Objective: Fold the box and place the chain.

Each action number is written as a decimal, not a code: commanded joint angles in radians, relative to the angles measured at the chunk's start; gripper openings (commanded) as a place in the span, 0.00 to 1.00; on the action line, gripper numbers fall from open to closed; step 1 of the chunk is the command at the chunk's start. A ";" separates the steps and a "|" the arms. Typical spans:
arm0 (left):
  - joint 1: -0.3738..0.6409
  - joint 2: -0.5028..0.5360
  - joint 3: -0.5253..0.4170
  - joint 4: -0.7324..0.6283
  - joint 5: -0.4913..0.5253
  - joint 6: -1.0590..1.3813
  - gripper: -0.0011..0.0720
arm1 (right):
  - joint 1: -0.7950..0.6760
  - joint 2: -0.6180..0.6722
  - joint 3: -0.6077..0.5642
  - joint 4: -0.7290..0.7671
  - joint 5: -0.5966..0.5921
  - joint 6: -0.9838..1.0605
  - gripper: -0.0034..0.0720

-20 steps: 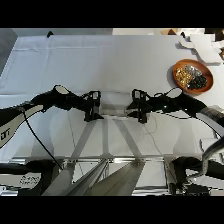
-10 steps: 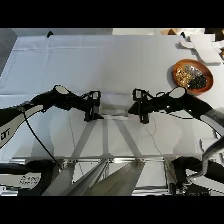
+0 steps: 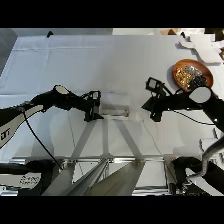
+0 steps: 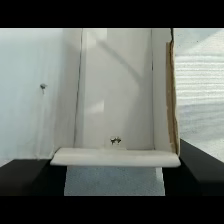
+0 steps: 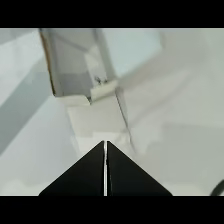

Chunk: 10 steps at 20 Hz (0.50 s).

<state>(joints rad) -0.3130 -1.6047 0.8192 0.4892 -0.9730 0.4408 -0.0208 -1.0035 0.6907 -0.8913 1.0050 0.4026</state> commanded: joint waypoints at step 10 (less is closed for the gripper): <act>0.000 0.000 0.000 0.000 0.000 0.000 0.56 | -0.264 -0.208 -0.013 -0.120 0.119 0.723 0.05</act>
<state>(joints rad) -0.3130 -1.6047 0.8192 0.4896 -0.9730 0.4408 -0.2886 -1.1404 0.6781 -1.0000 1.1194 1.0439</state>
